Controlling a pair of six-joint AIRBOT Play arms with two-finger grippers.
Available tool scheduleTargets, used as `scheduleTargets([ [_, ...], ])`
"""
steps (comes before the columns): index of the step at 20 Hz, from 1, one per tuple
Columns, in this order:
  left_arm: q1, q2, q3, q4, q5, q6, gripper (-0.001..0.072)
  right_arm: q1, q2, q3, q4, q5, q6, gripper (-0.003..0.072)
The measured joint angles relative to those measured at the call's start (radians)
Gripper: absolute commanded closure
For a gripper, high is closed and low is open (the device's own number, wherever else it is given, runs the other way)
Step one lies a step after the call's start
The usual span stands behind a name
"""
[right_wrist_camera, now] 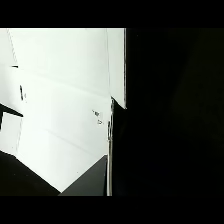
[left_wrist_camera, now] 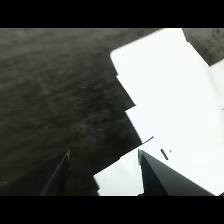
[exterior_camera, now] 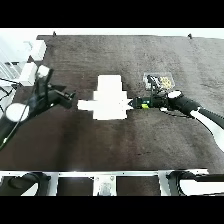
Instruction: Fold the box and place the chain.
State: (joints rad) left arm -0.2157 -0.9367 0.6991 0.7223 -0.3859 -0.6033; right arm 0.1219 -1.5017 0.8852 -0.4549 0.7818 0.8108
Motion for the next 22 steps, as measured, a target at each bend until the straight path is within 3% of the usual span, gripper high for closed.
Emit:
scheduleTargets([
  [8,0.085,-0.477,0.482,0.023,-0.414,-0.064,0.0187,0.0,0.0,0.0,0.006,0.0,0.007,0.0672],
  [11,0.1,-0.633,0.658,0.027,-0.571,-0.088,0.0124,0.0,0.0,0.0,0.008,0.0,0.008,0.0672],
  [12,0.102,-0.679,0.71,0.027,-0.617,-0.093,0.0044,0.0,0.0,0.0,0.008,0.0,0.008,0.0671],
  [14,0.106,-0.772,0.813,0.026,-0.704,-0.107,0.0038,0.0,0.0,0.0,0.008,-0.002,0.008,0.0671],
  [19,0.109,-0.963,1.003,0.016,-0.87,-0.15,0.0039,0.0,0.0,0.0,0.009,-0.006,0.008,0.0671],
  [22,0.107,-1.041,1.075,0.006,-0.915,-0.172,0.004,0.0,0.0,0.0,0.009,-0.007,0.008,0.0671],
])
